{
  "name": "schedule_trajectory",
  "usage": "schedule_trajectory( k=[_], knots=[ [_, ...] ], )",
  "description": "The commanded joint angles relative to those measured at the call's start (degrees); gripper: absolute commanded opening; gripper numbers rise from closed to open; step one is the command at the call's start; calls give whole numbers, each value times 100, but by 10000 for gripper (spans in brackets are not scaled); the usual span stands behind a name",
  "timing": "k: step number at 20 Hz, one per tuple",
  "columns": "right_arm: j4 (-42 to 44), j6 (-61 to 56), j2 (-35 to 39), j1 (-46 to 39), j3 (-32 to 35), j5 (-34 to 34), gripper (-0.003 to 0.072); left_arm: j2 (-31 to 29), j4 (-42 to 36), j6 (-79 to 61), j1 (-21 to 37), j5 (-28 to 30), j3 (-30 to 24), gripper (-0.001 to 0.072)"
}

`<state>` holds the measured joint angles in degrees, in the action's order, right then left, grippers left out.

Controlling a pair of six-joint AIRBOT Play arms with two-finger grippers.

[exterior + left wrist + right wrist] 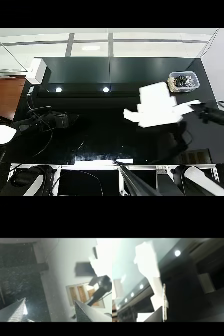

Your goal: Fold the box and place the chain.

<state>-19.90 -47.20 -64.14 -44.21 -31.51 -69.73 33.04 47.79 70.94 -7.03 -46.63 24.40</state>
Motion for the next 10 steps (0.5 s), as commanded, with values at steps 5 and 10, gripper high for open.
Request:
schedule_trajectory(
  k=[5, 10],
  knots=[
    [1390, -57, 1508, 2465, 1285, 1246, 8, 2, -98, -2, -4, 26, -2, 706],
    [1182, 1038, 2096, 3886, 1368, 837, 9, 7, -92, 15, -2, 94, -2, 713]
  ],
)
